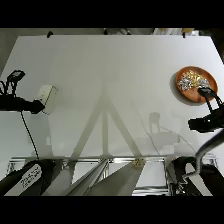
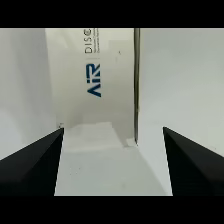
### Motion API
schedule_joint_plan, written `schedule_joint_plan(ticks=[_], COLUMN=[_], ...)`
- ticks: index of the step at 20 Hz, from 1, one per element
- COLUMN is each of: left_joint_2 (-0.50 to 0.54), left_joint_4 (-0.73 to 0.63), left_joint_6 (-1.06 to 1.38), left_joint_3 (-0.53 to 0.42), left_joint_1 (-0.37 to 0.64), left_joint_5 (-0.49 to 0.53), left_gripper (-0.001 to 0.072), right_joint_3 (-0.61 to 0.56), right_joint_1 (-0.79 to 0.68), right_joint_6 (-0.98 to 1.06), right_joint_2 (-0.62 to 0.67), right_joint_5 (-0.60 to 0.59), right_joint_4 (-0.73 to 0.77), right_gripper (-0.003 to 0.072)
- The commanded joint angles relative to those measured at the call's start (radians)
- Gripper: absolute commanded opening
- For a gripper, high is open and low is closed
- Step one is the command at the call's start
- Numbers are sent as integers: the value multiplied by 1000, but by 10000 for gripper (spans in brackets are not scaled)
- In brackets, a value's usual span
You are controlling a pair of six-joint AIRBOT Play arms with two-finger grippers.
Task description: Fold the box and place the chain.
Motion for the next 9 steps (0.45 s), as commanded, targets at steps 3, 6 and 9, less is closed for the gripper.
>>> schedule_joint_plan(ticks=[3,6,9], left_joint_2=[147,246,294], left_joint_4=[2,-2,-6], left_joint_6=[-13,-14,-14], left_joint_3=[-1,-1,-1], left_joint_1=[-2,-2,-2], left_joint_5=[-17,0,17], left_gripper=[692,692,691], right_joint_3=[1,1,1], right_joint_1=[-1,-1,-1], right_joint_6=[0,0,0], right_joint_2=[1,1,1], right_joint_5=[0,0,0], right_joint_4=[0,0,0], right_gripper=[15,15,15])
